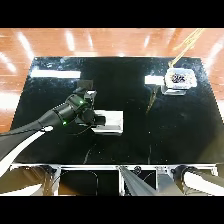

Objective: Fold the box and place the chain.

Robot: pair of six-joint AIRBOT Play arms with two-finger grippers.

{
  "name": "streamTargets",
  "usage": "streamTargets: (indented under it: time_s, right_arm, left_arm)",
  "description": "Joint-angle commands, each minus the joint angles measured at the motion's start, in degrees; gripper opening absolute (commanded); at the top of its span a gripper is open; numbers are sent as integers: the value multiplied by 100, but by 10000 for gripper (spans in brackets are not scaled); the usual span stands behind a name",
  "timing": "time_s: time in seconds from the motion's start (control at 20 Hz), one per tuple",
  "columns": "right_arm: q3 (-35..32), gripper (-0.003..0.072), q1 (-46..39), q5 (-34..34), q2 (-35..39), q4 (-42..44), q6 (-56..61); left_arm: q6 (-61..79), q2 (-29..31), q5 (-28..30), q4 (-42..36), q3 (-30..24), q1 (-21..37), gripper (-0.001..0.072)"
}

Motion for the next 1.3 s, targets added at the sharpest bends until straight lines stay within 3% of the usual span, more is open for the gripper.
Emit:
streamTargets:
  time_s: [0.0, 0.15, 0.4, 0.65, 0.85, 1.25]
  right_arm:
    - [962, 29, 98, 199, 422, 17, -321]
    - [1104, 29, 243, 116, 754, 20, -407]
    - [1080, 30, 769, 671, 1322, -17, -732]
    - [39, 31, 1622, 1196, 2304, -120, -743]
    - [-345, 30, 2551, 1753, 2555, -116, -586]
    - [-1200, 30, 3897, 1272, 2498, -111, -472]
  left_arm:
    - [0, 0, -11, -2, 7, 7, 22]
    - [-2, 0, -7, -4, 7, 7, 22]
    - [-2, 0, -4, -7, 7, 7, 22]
    - [-2, 0, -9, -13, 7, 7, 22]
    - [-2, 0, -26, -7, 7, 7, 22]
    - [-2, 0, -24, -17, 7, 7, 21]
